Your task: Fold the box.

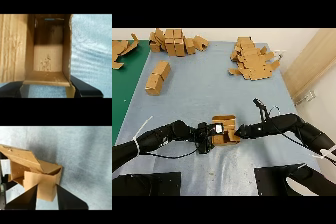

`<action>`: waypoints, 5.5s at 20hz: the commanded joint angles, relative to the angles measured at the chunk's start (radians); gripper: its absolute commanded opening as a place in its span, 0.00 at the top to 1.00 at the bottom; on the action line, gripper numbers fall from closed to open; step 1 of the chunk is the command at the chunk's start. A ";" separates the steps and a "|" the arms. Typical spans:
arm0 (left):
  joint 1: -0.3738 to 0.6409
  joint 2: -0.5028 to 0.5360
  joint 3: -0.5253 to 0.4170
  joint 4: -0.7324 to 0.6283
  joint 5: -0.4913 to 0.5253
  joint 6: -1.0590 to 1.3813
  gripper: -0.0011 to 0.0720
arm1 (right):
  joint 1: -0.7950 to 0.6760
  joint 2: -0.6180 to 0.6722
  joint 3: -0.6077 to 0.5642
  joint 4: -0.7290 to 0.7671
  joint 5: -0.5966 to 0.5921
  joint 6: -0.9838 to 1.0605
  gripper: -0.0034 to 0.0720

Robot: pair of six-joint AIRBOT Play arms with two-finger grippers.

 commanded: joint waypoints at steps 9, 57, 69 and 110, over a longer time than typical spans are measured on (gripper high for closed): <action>0.000 0.000 0.001 0.000 0.000 0.000 0.22 | 0.372 -0.227 0.307 -0.702 -0.227 0.646 0.45; 0.000 0.001 0.001 0.000 -0.010 0.000 0.21 | 0.498 -0.425 0.487 -0.729 -0.281 0.843 0.58; 0.002 0.001 0.001 0.013 -0.055 -0.053 0.02 | 0.498 -0.425 0.487 -0.729 -0.281 0.843 0.58; 0.009 0.045 0.005 0.237 -0.034 -0.337 0.02 | 0.498 -0.425 0.487 -0.744 -0.315 0.903 0.95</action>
